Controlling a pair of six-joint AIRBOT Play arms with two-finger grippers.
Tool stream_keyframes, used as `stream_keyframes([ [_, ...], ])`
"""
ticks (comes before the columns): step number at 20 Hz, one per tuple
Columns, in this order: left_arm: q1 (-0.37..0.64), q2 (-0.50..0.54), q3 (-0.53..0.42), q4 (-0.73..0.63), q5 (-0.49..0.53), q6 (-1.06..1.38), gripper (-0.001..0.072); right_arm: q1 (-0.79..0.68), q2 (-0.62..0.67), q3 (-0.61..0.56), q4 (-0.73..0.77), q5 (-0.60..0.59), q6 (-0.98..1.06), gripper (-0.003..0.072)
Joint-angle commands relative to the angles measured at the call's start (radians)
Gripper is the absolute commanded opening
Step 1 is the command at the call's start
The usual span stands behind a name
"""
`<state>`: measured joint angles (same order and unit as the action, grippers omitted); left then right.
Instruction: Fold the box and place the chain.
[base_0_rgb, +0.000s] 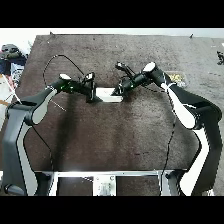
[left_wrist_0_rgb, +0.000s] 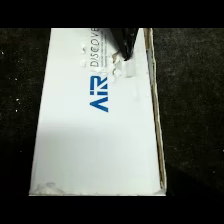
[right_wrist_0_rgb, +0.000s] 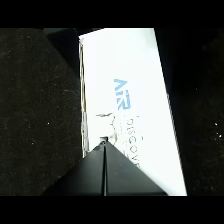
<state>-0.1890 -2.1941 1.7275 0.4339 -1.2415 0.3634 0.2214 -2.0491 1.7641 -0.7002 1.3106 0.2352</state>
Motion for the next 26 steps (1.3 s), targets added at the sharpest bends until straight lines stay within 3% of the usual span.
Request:
stream_keyframes([
  [1, 0.001, 0.000, 0.000, -0.001, 0.001, 0.000, 0.0468, -0.001, 0.034, 0.001, 0.085, -0.013, -0.001, 0.0010],
  [7, 0.001, 0.000, 0.000, -0.001, 0.001, 0.000, 0.0468, -0.002, 0.196, 0.001, 0.151, -0.020, 0.006, 0.0009],
  [11, 0.001, 0.000, 0.000, -0.001, 0.001, 0.000, 0.0468, -0.013, 0.314, -0.003, 0.150, -0.027, 0.152, 0.0007],
  [13, 0.001, 0.000, 0.000, -0.001, 0.000, 0.000, 0.0468, -0.017, 0.390, -0.057, 0.145, -0.107, 0.194, 0.0007],
  [15, 0.001, 0.000, 0.000, -0.001, 0.001, 0.000, 0.0468, -0.019, 0.497, -0.184, 0.127, -0.275, 0.225, 0.0007],
  [19, 0.001, 0.000, 0.000, -0.001, 0.000, 0.000, 0.0468, -0.043, 0.803, -0.600, 0.122, -0.712, 0.233, 0.0008],
  [26, 0.001, 0.000, 0.000, -0.001, 0.001, 0.001, 0.0468, -0.123, 1.405, -1.281, 0.134, -1.044, 0.241, 0.0010],
])
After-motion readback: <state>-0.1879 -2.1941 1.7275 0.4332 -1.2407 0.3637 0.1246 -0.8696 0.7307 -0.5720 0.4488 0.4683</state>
